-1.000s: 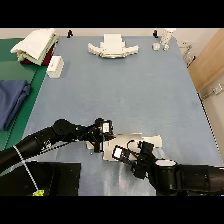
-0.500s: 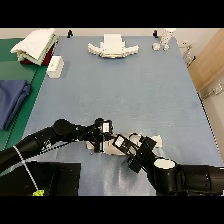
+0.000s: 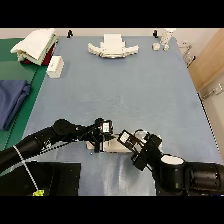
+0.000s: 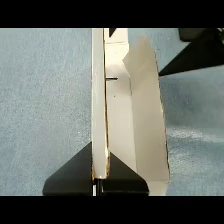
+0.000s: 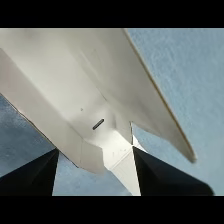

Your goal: Fold the box.

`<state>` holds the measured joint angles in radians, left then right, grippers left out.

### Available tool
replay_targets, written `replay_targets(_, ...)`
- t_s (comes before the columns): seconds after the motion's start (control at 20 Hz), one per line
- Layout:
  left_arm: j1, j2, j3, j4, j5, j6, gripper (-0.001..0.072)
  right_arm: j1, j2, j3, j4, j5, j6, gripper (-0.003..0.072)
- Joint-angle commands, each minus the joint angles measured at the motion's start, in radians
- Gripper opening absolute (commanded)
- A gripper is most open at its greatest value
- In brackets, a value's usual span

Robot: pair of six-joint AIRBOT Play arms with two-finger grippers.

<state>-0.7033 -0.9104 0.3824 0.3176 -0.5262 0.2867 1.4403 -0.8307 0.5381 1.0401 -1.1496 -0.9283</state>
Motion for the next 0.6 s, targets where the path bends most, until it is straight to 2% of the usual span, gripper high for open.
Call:
replay_targets(0.0,-0.001,0.000,0.000,0.000,0.000,0.000,0.0013,-0.098,0.055,-0.016,0.048,0.048,-0.187,0.0720)
replay_targets(0.15,-0.001,0.000,0.000,0.000,0.000,0.000,0.0013,-0.247,0.097,-0.048,0.149,0.166,-0.424,0.0720)
replay_targets(0.3,-0.001,0.000,0.000,0.000,0.000,0.000,0.0013,-0.399,0.127,-0.067,0.315,0.277,-0.717,0.0720)
replay_targets(0.4,-0.001,0.000,0.000,0.000,0.000,0.000,0.0013,-0.506,0.134,-0.071,0.481,0.309,-0.949,0.0720)
replay_targets(0.55,-0.001,0.000,0.000,0.000,0.000,0.000,0.0013,-0.686,0.134,-0.098,0.823,0.313,-1.373,0.0720)
